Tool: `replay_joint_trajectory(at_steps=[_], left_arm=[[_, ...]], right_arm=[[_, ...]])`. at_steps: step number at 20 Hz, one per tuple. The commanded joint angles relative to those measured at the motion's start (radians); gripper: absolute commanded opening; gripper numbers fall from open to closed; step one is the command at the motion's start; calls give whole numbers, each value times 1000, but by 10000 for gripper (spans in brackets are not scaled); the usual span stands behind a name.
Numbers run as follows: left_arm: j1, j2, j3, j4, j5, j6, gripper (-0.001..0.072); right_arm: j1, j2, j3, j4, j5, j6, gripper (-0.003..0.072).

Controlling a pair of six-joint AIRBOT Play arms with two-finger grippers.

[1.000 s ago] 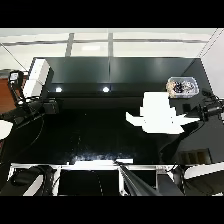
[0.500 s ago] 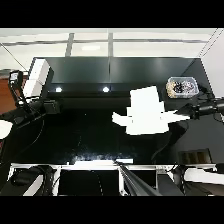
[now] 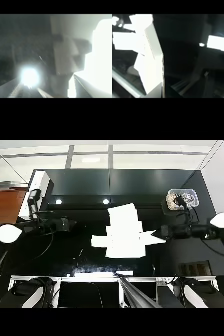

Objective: Fold the box and place the chain.

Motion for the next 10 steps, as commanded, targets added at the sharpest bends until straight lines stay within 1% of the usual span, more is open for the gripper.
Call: replay_joint_trajectory(at_steps=[1,5,7,10], left_arm=[[7,-115,0,-191,-100,148,705],[12,-254,0,-412,-127,508,706],[19,-341,1,-504,-159,661,706],[19,-480,9,-679,-283,980,706]], right_arm=[[172,192,-111,-15,-213,18,23],[349,209,-180,-16,-412,25,24],[399,209,-182,-15,-437,47,24],[420,209,-182,-11,-417,75,24]])
